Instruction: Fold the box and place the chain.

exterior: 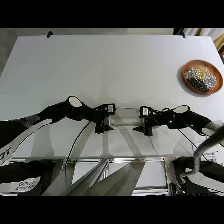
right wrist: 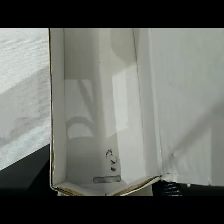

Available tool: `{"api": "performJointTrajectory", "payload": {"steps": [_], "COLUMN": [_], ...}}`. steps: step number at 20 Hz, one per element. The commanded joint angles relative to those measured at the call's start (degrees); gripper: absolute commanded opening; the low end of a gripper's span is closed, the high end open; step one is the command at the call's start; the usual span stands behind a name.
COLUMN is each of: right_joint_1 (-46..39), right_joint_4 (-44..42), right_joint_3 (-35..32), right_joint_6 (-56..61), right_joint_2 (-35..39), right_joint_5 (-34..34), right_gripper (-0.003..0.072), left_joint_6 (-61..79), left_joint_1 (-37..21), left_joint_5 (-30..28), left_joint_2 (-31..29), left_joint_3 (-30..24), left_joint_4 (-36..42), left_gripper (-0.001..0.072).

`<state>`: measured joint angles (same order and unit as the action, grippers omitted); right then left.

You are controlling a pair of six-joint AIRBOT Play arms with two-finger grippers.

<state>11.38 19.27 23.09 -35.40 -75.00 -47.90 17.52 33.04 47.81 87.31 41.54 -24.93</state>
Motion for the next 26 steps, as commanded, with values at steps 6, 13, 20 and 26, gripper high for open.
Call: {"api": "performJointTrajectory", "payload": {"steps": [6,13,20,26], "right_joint_1": [-0.02,-0.02,-0.02,-0.02], "right_joint_4": [0.02,0.63,11.76,22.03], "right_joint_3": [0.07,0.07,0.07,0.07], "right_joint_6": [0.44,1.11,14.38,30.86], "right_joint_2": [0.02,1.84,8.07,12.83], "right_joint_5": [-0.17,-4.17,-3.91,-4.00], "right_gripper": [0.0408,0.0504,0.0676,0.0674], "left_joint_6": [0.02,0.02,0.02,0.02], "left_joint_1": [0.02,0.02,0.02,0.02], "left_joint_5": [-0.02,-0.02,-0.02,-0.02], "left_joint_2": [0.02,0.02,0.02,0.02], "left_joint_3": [-0.04,-0.04,-0.04,-0.04], "left_joint_4": [-0.02,-0.02,-0.02,-0.02], "left_gripper": [0.0394,0.0394,0.0394,0.0394]}}
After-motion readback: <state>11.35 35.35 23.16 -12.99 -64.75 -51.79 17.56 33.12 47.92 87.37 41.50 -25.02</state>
